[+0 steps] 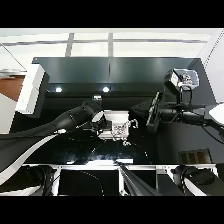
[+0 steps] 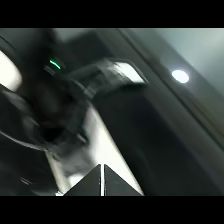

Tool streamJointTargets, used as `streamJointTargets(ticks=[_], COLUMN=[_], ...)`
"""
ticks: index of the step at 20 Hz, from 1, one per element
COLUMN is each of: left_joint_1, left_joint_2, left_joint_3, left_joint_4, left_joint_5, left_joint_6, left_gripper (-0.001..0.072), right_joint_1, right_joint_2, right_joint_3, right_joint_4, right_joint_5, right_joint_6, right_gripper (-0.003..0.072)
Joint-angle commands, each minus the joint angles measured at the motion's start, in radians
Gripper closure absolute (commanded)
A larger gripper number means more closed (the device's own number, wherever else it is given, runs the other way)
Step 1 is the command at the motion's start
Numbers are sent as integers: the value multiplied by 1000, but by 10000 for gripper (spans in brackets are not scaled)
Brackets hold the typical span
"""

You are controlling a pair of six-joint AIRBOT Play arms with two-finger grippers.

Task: Fold the box and place the chain.

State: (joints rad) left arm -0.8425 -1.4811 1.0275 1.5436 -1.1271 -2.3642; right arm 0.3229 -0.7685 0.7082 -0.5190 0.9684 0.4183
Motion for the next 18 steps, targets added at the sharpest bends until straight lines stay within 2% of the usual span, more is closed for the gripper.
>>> streamJointTargets(ticks=[1, 2, 6, 8, 9, 10, 11, 13, 16, 18], left_joint_1=[0, 0, 0, 0, 0, 0, 0, 0, 0, 0], left_joint_2=[0, 0, 0, 0, 0, 0, 0, 0, 0, 0], left_joint_3=[0, 0, 0, 0, 0, 0, 0, 0, 0, 0], left_joint_4=[0, 0, 0, 2, 2, 0, 0, 0, 0, 0], left_joint_5=[0, 0, 1, 2, 10, 17, 20, 19, 18, 17], left_joint_6=[0, 0, 0, 0, 0, 0, 0, 0, 0, 0], left_gripper=[676, 676, 676, 676, 676, 676, 676, 676, 676, 676], right_joint_1=[58, 59, -29, -79, -81, -67, -41, 27, 87, 89], right_joint_2=[-12, -12, -29, -54, -76, -104, -135, -217, -338, -390], right_joint_3=[12, 12, -9, -78, -130, -178, -209, -224, -223, -223], right_joint_4=[8, -53, -493, -531, -500, -459, -441, -394, -169, -69], right_joint_5=[-18, -42, -117, -143, -195, -255, -293, -305, -325, -322], right_joint_6=[26, 27, 180, 185, 184, 166, 103, -79, -436, -594], right_gripper=[655, 655, 654, 654, 610, 150, -30, -29, -29, -28])
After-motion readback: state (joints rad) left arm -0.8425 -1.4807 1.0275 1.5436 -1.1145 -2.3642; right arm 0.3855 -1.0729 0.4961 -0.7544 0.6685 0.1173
